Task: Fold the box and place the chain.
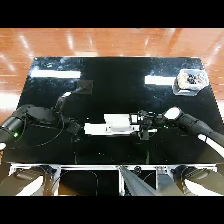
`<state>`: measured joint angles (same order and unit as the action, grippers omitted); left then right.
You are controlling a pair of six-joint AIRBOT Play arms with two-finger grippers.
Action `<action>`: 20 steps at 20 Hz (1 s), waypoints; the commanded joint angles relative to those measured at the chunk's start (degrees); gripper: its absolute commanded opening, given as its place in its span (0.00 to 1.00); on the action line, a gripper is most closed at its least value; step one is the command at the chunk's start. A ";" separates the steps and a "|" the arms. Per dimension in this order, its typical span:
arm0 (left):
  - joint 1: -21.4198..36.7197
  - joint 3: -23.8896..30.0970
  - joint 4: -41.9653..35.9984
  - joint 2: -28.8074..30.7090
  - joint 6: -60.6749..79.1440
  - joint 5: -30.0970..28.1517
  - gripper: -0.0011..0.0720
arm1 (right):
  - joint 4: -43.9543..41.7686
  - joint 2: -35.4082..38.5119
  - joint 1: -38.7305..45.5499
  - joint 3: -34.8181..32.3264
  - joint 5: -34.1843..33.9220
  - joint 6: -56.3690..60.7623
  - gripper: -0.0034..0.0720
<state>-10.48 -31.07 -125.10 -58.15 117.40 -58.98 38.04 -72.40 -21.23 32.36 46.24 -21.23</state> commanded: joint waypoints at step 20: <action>-6.27 1.29 -18.99 -13.40 -7.50 5.79 0.05 | -0.96 -1.25 0.00 0.00 0.02 0.13 0.77</action>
<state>-16.21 -28.91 -140.64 -71.50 106.34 -50.92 37.04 -73.63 -21.21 32.38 46.26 -21.06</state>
